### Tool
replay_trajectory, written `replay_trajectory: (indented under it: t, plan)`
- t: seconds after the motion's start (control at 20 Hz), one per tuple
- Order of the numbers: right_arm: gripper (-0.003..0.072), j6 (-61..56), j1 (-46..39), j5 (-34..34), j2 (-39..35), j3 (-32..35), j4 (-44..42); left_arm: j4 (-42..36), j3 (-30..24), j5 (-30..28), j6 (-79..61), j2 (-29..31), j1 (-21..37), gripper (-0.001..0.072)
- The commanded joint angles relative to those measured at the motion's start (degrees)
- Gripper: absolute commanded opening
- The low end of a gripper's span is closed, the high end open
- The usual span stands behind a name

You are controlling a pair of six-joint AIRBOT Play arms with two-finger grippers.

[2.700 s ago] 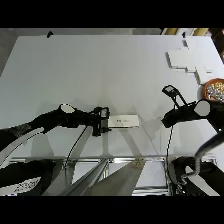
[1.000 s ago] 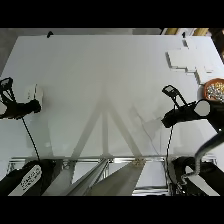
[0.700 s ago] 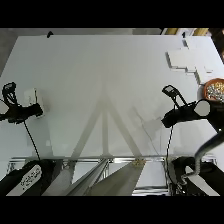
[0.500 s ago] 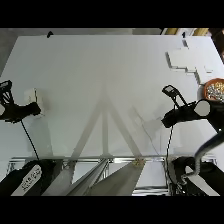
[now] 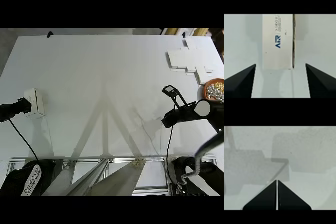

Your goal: Fold the box and place the chain.

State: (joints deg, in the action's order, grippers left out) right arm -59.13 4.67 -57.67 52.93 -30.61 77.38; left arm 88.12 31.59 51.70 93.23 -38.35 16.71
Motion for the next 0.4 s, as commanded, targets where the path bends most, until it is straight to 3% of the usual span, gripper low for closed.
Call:
replay_trajectory:
  t: [0.0, 0.35]
  plan:
    - [0.0017, 0.0, 0.0, 0.0, 0.0, 0.0, 0.0, 0.2, 0.0, 0.6, -0.2, 0.9, 0.0, 0.0694]
    - [0.0017, 0.0, 0.0, 0.0, 0.0, 0.0, 0.0, 0.2, 0.0, 0.2, -0.2, 0.6, -0.1, 0.0694]
